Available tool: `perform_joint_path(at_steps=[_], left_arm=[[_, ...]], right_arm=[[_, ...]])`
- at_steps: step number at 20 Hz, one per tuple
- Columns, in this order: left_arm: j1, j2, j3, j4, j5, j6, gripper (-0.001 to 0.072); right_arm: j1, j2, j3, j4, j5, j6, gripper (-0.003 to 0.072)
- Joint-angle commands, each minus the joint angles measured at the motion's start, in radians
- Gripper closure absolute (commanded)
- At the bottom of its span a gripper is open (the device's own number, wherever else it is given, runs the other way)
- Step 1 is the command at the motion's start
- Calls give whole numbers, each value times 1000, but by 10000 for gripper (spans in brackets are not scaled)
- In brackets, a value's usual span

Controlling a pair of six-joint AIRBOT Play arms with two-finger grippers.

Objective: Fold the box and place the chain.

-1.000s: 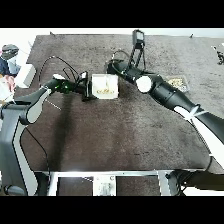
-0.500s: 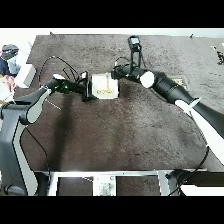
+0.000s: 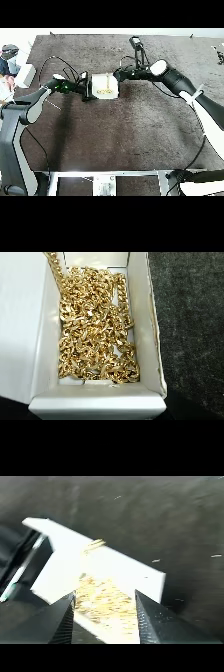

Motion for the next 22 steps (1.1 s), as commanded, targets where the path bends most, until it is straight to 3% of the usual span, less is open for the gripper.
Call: perform_joint_path(at_steps=[1,4,12,14,18,20,22], left_arm=[[1,0,0,0,0,0,432],[1,0,0,0,0,0,432],[1,0,0,0,0,0,432],[1,0,0,0,0,0,432],[1,0,0,0,0,0,432],[1,0,0,0,0,0,432],[1,0,0,0,0,0,432]], right_arm=[[15,-74,4,183,18,-160,279],[19,-103,6,196,-71,-187,278],[45,-142,8,208,-150,-264,282],[58,-143,8,208,-188,-271,351],[65,-145,8,208,-238,-270,354],[65,-152,11,208,-242,-270,494],[66,-167,25,211,-237,-270,496]])
